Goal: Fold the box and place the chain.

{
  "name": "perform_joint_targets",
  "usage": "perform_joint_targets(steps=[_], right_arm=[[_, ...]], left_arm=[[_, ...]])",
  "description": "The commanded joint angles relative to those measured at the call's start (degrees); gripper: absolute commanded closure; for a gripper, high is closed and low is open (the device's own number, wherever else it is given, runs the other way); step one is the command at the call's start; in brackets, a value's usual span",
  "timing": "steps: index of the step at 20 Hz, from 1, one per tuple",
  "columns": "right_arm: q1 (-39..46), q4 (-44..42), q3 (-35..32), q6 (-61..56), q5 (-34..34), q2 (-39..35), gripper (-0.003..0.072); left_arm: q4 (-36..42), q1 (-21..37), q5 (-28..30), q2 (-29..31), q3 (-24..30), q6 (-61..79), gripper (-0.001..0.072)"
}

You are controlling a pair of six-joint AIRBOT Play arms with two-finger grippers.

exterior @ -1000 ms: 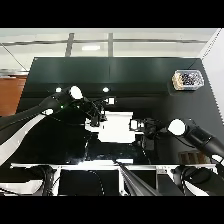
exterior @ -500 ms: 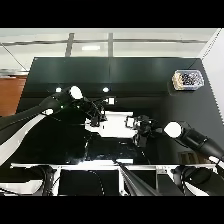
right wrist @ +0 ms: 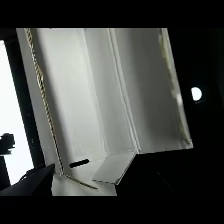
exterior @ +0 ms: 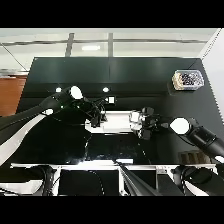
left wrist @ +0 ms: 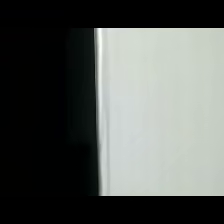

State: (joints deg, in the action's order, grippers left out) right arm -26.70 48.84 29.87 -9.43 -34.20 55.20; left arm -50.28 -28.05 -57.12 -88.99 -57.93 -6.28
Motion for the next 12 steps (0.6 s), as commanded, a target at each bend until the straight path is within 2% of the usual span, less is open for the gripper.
perform_joint_targets(steps=[1, 5, 7, 12], right_arm=[[3.23, -7.52, 0.15, 6.6, -0.35, 0.52, -0.0013], [5.53, -21.31, 0.15, 20.48, -5.53, 5.42, -0.0013], [5.95, -26.23, 0.15, 25.97, -5.92, 7.87, -0.0013], [6.29, -23.58, 0.13, 26.49, -6.1, 12.37, -0.0013]], left_arm=[[-0.02, -0.02, -0.07, -0.02, 0.0, -0.57, 0.0682], [0.0, -0.04, -0.07, -0.02, 0.0, -0.57, 0.0682], [-0.02, -0.02, -0.04, -0.02, 0.0, -0.59, 0.0682], [-0.02, -0.02, 0.57, -0.02, 0.0, -0.57, 0.0682]])
